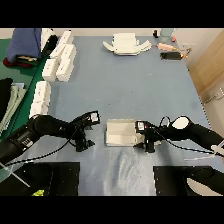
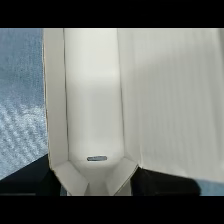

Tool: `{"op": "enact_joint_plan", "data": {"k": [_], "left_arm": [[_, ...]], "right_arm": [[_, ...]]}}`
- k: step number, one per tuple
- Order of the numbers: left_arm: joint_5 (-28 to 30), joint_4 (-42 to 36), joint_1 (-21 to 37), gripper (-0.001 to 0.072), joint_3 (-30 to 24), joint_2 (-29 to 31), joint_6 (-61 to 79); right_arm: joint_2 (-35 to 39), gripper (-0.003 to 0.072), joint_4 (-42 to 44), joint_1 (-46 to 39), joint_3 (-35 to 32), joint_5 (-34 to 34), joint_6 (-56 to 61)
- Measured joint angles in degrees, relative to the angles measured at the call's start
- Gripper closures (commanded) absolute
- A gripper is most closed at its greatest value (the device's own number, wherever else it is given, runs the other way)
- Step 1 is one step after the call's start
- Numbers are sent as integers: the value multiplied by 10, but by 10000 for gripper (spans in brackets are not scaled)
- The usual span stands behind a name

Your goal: Fold the box.

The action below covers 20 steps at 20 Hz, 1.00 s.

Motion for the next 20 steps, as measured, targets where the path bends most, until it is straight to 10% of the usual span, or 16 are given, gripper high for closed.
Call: {"op": "enact_joint_plan", "data": {"k": [7,20], "left_arm": [[94,-199,19,12,-38,-137,294],[120,-274,-5,12,-23,-210,409]], "right_arm": [[0,176,0,0,0,0,0],[0,176,0,0,0,0,0]]}}
